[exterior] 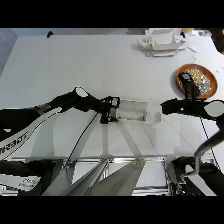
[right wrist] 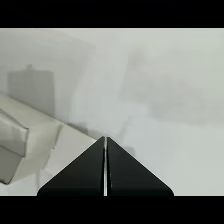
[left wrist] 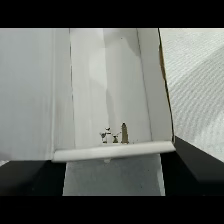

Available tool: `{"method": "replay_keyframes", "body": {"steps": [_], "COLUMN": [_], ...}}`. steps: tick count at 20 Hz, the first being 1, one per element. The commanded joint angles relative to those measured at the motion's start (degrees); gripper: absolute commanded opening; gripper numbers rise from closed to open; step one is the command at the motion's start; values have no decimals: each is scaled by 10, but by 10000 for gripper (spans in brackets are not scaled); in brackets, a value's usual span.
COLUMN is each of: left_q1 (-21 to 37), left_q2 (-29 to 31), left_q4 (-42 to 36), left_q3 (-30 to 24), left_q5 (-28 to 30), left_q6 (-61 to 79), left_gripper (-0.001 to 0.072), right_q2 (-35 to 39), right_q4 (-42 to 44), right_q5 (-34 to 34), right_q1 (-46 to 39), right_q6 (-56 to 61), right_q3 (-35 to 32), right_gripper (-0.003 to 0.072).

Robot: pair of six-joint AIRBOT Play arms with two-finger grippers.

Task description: Fold the box and place the chain.

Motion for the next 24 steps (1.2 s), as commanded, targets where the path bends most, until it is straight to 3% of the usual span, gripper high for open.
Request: {"method": "replay_keyframes", "body": {"steps": [1, 6, 10, 16, 19, 24], "left_q1": [0, 0, 0, 0, 0, 0], "left_q2": [0, 0, 0, 0, 0, 0], "left_q4": [0, 0, 0, 0, 0, 0], "left_q3": [0, 0, 0, 0, 0, 0], "left_q5": [0, 0, 0, 0, 0, 0], "left_q6": [0, 0, 0, 0, 0, 0], "left_gripper": [206, 206, 206, 206, 206, 206], "right_q2": [-40, -127, -157, -195, -191, -143], "right_q4": [-45, 18, 72, 88, 102, 24], "right_q5": [43, 113, 123, 134, 131, 111], "right_q1": [-28, -30, -30, -30, -30, -30], "right_q6": [117, 116, 85, 61, 42, 89], "right_q3": [1, 1, 1, -1, 0, 0], "right_gripper": [15, 15, 15, 15, 15, 15]}}
